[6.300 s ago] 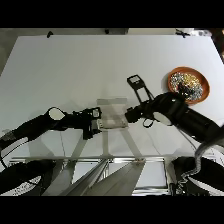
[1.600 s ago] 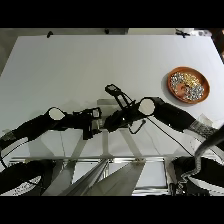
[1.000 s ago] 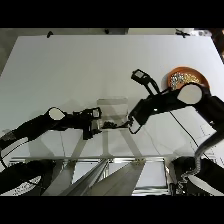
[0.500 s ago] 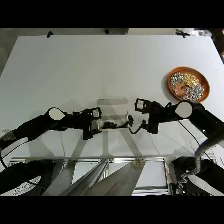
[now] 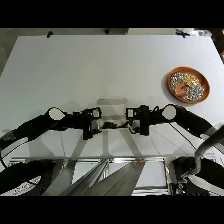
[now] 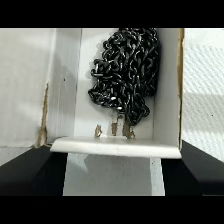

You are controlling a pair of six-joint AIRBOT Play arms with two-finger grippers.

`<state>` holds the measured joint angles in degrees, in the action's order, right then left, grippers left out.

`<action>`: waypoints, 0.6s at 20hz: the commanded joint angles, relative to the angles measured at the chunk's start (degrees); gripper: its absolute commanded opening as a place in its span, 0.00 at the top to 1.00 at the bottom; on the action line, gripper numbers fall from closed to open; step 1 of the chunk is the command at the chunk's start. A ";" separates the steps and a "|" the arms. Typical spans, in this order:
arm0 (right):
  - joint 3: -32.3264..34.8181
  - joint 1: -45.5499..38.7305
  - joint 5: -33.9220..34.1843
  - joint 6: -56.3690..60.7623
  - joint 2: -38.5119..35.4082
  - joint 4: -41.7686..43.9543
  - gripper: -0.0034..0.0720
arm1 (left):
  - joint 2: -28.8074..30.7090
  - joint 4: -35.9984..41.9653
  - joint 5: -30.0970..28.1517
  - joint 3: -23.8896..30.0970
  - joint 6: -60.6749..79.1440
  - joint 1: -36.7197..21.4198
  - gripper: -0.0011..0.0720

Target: Fold the box and place the chain.

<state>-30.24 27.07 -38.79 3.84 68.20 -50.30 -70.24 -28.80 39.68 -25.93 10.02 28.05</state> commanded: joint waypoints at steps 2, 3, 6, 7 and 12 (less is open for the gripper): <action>0.04 0.31 0.66 -1.38 0.98 5.42 0.13 | 0.02 0.00 0.00 -0.02 0.02 0.00 0.62; 0.04 0.31 0.50 -1.38 0.98 5.68 0.23 | 0.02 0.00 0.00 -0.02 0.02 0.00 0.62; 0.04 0.31 0.46 -1.33 1.40 5.73 0.53 | 0.02 0.00 0.00 -0.02 0.02 0.00 0.62; 0.04 0.31 0.42 -1.29 1.53 5.77 0.63 | 0.02 0.00 0.00 -0.02 0.02 0.00 0.62; 0.04 0.31 -3.43 2.45 0.72 3.65 0.95 | 0.02 0.00 0.00 -0.02 0.02 0.00 0.62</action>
<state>-30.24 27.31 -39.72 3.38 69.45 -45.17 -70.24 -28.88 39.72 -25.93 10.04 28.03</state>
